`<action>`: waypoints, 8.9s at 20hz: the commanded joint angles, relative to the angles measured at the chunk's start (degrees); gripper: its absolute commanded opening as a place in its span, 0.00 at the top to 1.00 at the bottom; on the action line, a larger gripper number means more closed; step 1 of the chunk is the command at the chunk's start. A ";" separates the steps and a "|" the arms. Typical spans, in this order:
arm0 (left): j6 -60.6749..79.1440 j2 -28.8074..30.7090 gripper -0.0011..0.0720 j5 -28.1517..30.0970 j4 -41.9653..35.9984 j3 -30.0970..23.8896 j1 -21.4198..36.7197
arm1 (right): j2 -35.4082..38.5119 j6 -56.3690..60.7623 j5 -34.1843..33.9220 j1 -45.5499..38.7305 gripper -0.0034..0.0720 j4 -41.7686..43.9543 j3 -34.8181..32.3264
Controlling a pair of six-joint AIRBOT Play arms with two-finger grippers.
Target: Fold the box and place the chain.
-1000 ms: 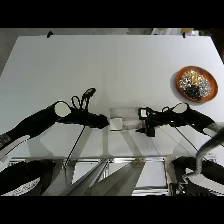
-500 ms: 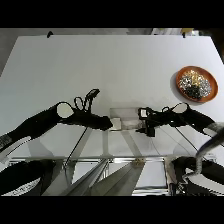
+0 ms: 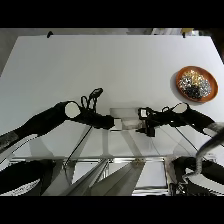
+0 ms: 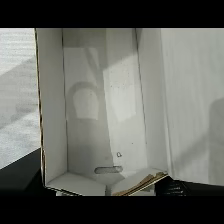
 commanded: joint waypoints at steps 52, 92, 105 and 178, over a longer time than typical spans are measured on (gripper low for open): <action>-45.83 -19.58 0.60 -24.76 36.48 26.01 -13.51 | 0.04 0.00 0.02 0.02 0.41 0.00 0.00; -30.18 -15.69 0.70 -23.54 31.23 25.99 -11.47 | 0.04 0.00 0.02 0.02 0.41 0.00 0.00; 21.35 15.58 0.39 -31.21 25.88 10.21 -0.17 | 0.04 0.00 0.02 0.02 0.41 0.00 0.00; 124.82 -7.96 0.58 9.42 -40.94 -12.02 2.40 | 0.04 0.00 0.02 0.02 0.41 0.00 0.00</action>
